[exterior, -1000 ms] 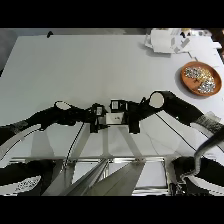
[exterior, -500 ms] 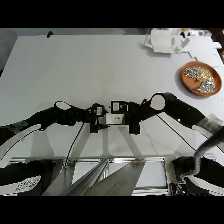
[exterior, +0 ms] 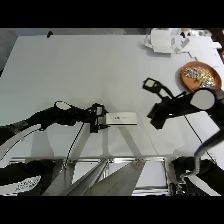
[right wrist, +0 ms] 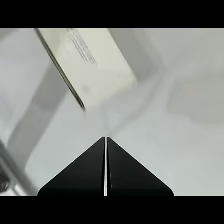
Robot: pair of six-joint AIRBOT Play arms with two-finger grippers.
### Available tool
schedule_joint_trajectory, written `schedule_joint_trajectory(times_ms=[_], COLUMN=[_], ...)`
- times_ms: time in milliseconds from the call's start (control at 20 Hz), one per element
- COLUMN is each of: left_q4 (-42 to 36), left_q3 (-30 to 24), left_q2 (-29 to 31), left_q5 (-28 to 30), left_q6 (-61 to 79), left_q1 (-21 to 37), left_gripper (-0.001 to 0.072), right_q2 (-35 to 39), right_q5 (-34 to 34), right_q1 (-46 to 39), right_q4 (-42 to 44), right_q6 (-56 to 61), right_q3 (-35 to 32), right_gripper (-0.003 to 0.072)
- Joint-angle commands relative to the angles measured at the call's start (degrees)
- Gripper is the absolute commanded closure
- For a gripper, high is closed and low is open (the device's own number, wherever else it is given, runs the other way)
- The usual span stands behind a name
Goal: Fold the box and place the chain.
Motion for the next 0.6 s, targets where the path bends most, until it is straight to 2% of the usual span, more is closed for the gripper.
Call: schedule_joint_trajectory(times_ms=[0, 200, 400, 550], left_q4=[0.0, 0.0, 0.0, 0.0], left_q3=[0.0, 0.0, 0.0, 0.0], left_q2=[0.0, 0.0, 0.0, 0.0], left_q5=[0.0, 0.0, 0.0, 0.0], left_q6=[0.0, 0.0, 0.0, 0.0], left_q1=[0.0, 0.0, 0.0, 0.0], left_gripper=[0.0657, 0.0657, 0.0657, 0.0657], right_q2=[5.1, 7.1, 7.1, 7.1], right_q5=[5.1, 4.4, 2.7, 2.2], right_q1=[-9.4, -12.0, -12.0, -12.0], right_q4=[-3.9, -11.0, -19.2, -20.1], right_q6=[13.4, 17.3, 27.9, 33.9], right_q3=[-5.4, -11.3, -12.2, -12.4], right_gripper=[0.067, 0.067, 0.067, 0.067])
